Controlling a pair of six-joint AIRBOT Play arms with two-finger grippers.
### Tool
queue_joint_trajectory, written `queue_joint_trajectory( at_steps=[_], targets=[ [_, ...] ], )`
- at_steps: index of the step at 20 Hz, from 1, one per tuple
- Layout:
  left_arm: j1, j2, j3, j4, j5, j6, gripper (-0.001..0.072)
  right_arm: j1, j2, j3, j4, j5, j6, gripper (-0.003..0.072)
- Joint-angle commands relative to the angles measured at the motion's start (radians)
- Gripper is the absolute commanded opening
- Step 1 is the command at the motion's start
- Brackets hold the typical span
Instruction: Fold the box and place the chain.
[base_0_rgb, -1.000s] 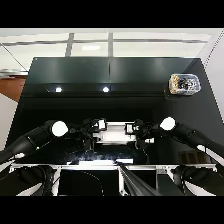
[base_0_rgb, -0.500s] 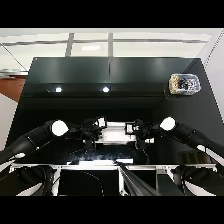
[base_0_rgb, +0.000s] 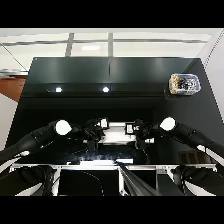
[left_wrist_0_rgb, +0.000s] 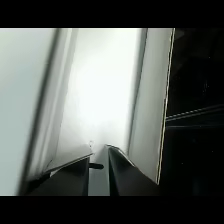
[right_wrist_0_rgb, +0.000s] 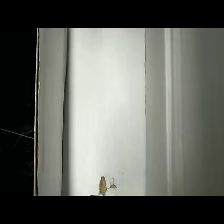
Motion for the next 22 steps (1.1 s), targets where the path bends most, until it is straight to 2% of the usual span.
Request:
queue_joint_trajectory(
  at_steps=[1,2,3,4,5,6,7,8,9,10,13,15,19,22],
  targets=[
    [-0.006,-0.006,0.001,-0.005,-0.002,0.016,0.0201,0.001,-0.001,-0.001,0.001,0.000,0.001,0.0531],
    [-0.006,-0.006,0.001,-0.005,-0.002,0.016,0.0331,0.001,-0.001,-0.001,0.001,0.000,0.001,0.0531],
    [-0.006,-0.006,0.001,-0.005,-0.002,0.016,0.0403,0.001,-0.001,-0.001,0.001,0.000,0.001,0.0532],
    [-0.006,-0.006,0.001,-0.005,-0.007,0.016,0.0387,0.001,-0.001,-0.001,0.001,0.000,0.001,0.0531],
    [-0.006,-0.006,0.001,-0.005,-0.013,0.016,0.0186,0.001,-0.001,-0.001,0.001,0.000,0.001,0.0532],
    [-0.007,-0.006,0.001,-0.005,-0.014,0.016,0.0146,0.001,-0.001,-0.001,0.001,0.000,0.001,0.0531],
    [-0.006,-0.006,0.001,-0.013,-0.013,0.016,0.0310,0.001,-0.001,-0.001,0.001,0.000,0.001,0.0531],
    [-0.006,-0.006,0.001,-0.013,-0.013,0.015,0.0397,0.001,-0.001,-0.001,0.001,0.000,0.001,0.0532],
    [-0.006,-0.005,0.001,-0.011,-0.014,0.015,0.0270,0.001,-0.001,-0.001,0.001,0.000,0.001,0.0532],
    [-0.004,0.002,0.002,0.006,-0.018,0.015,0.0017,0.001,-0.001,-0.001,0.001,0.000,0.001,0.0532],
    [0.048,0.088,0.003,0.113,-0.082,-0.103,0.0025,0.001,-0.001,-0.001,0.001,0.000,0.001,0.0532],
    [0.135,0.189,0.003,0.160,-0.159,-0.238,0.0026,0.001,-0.001,-0.001,0.001,0.000,0.001,0.0532],
    [0.417,0.380,-0.008,0.162,-0.299,-0.491,0.0026,0.001,-0.001,-0.001,0.002,-0.001,0.001,0.0531],
    [0.661,0.407,-0.075,0.161,-0.324,-0.982,0.0026,0.001,-0.001,-0.001,0.003,-0.002,0.001,0.0531]
  ],
)
